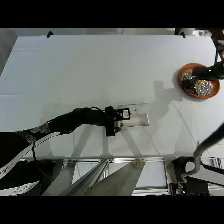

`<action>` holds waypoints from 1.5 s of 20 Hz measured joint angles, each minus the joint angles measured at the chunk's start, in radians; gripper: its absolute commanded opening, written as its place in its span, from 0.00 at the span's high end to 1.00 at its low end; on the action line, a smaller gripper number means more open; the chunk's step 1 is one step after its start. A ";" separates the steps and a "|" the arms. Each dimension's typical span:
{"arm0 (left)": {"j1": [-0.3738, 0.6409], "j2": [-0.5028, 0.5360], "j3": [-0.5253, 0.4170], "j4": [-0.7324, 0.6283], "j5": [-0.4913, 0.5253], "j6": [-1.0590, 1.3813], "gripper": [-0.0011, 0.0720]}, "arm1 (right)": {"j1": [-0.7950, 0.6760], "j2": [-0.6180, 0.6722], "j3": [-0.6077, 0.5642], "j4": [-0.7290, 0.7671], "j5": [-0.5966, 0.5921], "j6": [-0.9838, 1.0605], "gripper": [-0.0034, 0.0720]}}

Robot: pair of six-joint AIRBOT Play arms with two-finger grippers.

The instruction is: Fold the box and place the chain.

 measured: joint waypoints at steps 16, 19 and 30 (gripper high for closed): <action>0.000 0.000 0.000 0.000 0.000 0.000 0.78 | 0.056 0.302 -0.001 0.347 0.535 -0.184 0.91; 0.000 0.000 0.000 0.000 0.000 0.000 0.78 | 0.109 0.327 -0.001 0.374 0.622 -0.194 0.91; 0.000 0.000 0.000 0.000 0.000 0.000 0.78 | 0.288 0.462 -0.059 0.411 0.731 -0.201 0.91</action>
